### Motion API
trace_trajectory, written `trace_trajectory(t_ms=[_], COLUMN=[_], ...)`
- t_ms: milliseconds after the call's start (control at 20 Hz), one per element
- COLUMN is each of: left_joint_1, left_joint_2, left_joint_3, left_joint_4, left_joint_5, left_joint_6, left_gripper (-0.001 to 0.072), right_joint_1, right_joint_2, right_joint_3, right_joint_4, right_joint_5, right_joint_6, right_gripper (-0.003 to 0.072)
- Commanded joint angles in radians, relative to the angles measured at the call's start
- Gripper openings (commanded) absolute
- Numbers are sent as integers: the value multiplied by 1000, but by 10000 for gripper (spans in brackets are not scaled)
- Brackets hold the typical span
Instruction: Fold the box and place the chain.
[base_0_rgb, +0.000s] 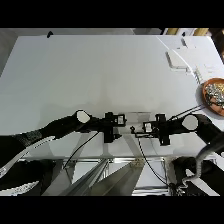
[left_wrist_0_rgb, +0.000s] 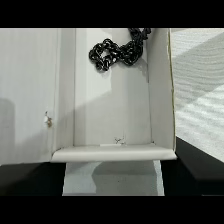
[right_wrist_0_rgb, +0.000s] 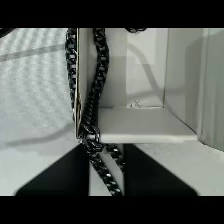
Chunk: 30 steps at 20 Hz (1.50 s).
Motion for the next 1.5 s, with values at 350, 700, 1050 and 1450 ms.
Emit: trace_trajectory(t_ms=[350, 700, 1050, 1450], left_joint_1=[0, 0, 0, 0], left_joint_2=[1, 1, 1, 1], left_joint_3=[0, 0, 0, 0], left_joint_4=[0, 0, 0, 0], left_joint_5=[0, 0, 0, 0], left_joint_6=[0, 1, 0, 0], left_gripper=[331, 332, 332, 332], right_joint_1=[-1, -1, 31, 257], right_joint_2=[242, 475, 418, 167], right_joint_3=[-1, -1, -14, -23], right_joint_4=[-174, 73, 560, 609], right_joint_5=[42, 16, -41, -208], right_joint_6=[366, 628, 536, 488], right_gripper=[19, 20, 20, 21])
